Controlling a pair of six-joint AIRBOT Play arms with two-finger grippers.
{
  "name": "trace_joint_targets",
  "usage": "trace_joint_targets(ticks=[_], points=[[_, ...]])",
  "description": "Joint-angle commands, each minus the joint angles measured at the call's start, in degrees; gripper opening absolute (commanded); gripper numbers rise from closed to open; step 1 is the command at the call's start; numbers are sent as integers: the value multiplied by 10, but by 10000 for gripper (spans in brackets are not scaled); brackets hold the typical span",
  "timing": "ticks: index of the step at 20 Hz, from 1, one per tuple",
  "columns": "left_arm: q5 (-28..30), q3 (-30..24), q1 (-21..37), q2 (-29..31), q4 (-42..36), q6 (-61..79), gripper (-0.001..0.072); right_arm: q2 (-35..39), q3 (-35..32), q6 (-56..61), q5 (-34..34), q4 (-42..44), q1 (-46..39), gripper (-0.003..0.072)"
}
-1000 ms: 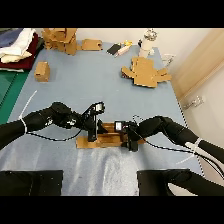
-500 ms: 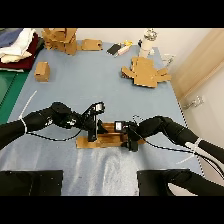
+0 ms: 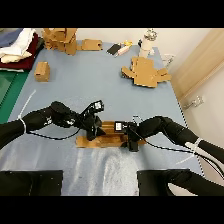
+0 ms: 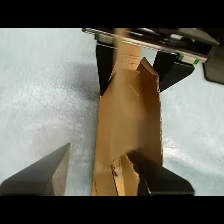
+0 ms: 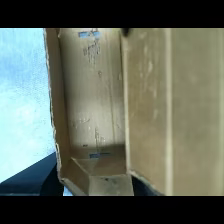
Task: Fold the box.
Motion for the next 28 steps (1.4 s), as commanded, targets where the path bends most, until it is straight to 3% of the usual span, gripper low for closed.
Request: trace_joint_targets(ticks=[1,5,9,11,13,15,18,23,28], points=[[-8,1,9,7,1,-59,476,0,0,0,0,3,0,514],[-8,2,12,43,79,-126,478,0,0,5,-8,4,0,513],[-32,2,19,101,277,-316,478,0,0,11,-7,7,0,514],[-90,2,19,119,353,-433,476,-1,0,10,-7,20,0,514],[-172,2,18,121,362,-500,440,-1,0,10,-7,25,0,513],[-240,2,18,121,362,-512,177,-1,0,10,-7,27,1,514],[-263,2,18,121,362,-513,166,-1,0,10,-1,32,2,513],[-213,2,18,121,358,-524,163,-1,0,10,13,46,3,513],[-202,2,18,121,358,-524,163,-8,0,9,29,43,38,514]])
